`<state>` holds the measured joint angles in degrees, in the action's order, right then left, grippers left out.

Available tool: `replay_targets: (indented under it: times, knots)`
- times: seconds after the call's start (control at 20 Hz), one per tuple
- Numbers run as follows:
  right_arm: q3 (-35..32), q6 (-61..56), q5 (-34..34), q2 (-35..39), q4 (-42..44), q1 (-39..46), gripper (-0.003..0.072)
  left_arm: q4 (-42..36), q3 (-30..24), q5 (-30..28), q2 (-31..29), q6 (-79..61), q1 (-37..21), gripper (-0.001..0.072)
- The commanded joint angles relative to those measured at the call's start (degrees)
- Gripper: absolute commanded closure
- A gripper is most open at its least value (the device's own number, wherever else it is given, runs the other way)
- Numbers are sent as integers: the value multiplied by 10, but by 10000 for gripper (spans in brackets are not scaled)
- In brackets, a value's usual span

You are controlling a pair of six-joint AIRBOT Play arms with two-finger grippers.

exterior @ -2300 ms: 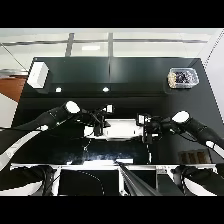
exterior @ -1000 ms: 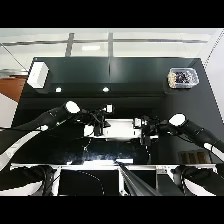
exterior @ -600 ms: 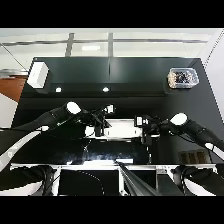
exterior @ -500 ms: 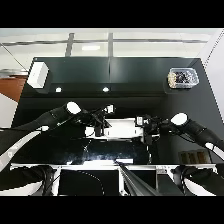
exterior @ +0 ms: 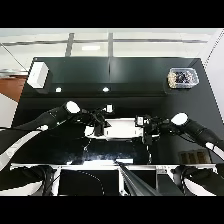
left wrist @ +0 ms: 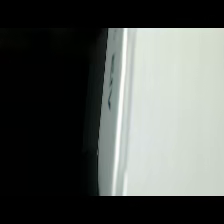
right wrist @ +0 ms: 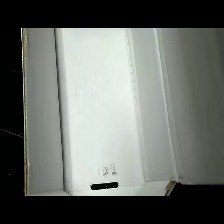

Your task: Fold the box and place the chain.

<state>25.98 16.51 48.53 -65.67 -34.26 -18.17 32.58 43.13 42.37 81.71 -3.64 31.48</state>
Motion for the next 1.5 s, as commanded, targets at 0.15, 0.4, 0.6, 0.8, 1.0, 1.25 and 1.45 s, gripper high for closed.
replay_targets:
  times: [0.15, 0.4, 0.6, 0.8, 1.0, 1.25, 1.45]
  knots:
    - [0, 0, -12, 0, 12, -13, -26, 0, 1, -2, 0, 0, -1, 687]
    - [-14, 0, -28, -2, 6, -16, -26, 0, 1, -2, 0, 0, -1, 686]
    - [-14, 0, -30, -2, 6, -17, -26, 0, 1, -2, 0, 0, -1, 686]
    - [-14, -5, -36, -2, 6, -18, -25, 0, 1, -2, 0, 0, -1, 686]
    - [-14, -5, -36, -2, 6, -18, -25, 0, 1, -2, 0, 0, -1, 685]
    - [-14, -5, -36, -2, 6, -18, -25, -1, 1, -2, 0, 0, -1, 685]
    - [-14, -5, -36, -2, 6, -18, 105, -1, 1, -2, -5, 0, -1, 402]
